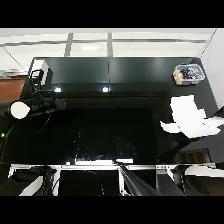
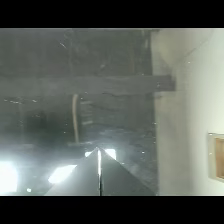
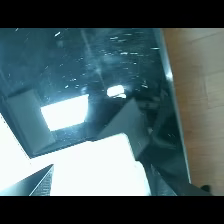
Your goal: Fold the box and place the chain.
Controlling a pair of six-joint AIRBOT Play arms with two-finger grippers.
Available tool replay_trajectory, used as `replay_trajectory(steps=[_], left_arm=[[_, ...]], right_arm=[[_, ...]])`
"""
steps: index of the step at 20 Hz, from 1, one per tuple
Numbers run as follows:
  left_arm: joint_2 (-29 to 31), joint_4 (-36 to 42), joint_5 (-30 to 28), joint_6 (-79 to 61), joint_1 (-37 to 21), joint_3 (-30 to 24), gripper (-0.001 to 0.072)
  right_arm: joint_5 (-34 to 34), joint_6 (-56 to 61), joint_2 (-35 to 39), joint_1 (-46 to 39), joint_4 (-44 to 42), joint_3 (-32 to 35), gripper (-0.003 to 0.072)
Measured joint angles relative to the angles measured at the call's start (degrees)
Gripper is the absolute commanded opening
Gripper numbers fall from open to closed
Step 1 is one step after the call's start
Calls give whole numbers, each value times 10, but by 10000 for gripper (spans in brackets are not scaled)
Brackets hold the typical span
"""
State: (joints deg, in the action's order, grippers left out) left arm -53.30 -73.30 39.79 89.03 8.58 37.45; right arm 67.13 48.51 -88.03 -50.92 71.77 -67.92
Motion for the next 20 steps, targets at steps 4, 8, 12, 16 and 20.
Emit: replay_trajectory(steps=[4, 8, 12, 16, 20], left_arm=[[-16, 37, -2, 0, 0, 0, 29], [-22, 56, 0, 0, 0, 0, 29], [-23, 63, 14, -1, 0, 0, 29], [-23, 66, 30, -1, 0, 0, 29], [-23, 66, 37, -1, 9, -1, 29]], right_arm=[[15, -23, -8, 12, 3, -2, 17], [50, -29, 18, 16, -45, -3, 25], [72, -15, 90, 35, -111, 0, 25], [49, 27, 195, 89, -208, 35, 25], [41, 62, 291, 188, -254, 90, 25]])
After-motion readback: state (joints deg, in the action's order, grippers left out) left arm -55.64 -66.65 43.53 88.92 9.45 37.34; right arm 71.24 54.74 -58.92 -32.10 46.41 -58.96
